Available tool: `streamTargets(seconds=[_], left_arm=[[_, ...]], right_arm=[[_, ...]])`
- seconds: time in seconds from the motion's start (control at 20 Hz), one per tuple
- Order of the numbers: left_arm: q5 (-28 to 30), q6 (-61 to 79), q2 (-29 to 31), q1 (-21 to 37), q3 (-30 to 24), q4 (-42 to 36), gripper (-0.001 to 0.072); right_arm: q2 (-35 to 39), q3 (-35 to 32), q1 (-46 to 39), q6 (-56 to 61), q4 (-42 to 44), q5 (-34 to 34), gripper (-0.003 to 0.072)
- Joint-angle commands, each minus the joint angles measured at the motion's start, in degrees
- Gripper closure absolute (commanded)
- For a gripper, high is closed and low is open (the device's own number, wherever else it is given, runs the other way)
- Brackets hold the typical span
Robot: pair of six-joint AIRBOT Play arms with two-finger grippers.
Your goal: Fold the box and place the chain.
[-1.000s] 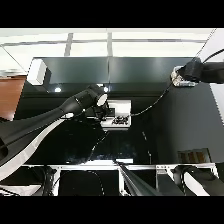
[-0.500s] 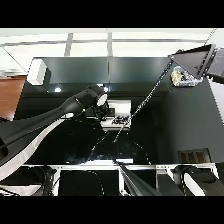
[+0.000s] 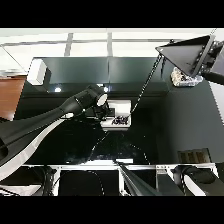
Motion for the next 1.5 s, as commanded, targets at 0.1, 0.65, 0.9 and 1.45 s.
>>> streamTargets(seconds=[0.1,0.65,0.9,1.45], left_arm=[[0.2,0.0,0.0,0.0,0.0,0.0,0.0684],[0.2,0.0,0.0,0.0,0.0,0.0,0.0685],[0.2,0.0,0.0,0.0,0.0,0.0,0.0685],[0.2,0.0,0.0,0.0,0.0,0.0,0.0685]], right_arm=[[-2.1,0.0,3.0,-0.1,-1.9,-2.1,0.0668],[-13.4,-6.1,10.4,1.0,-14.4,-4.2,0.0668],[-13.8,-6.4,10.6,3.6,-25.3,-0.2,0.0667],[-19.3,-18.4,18.1,9.7,-27.6,-11.1,0.0666]])
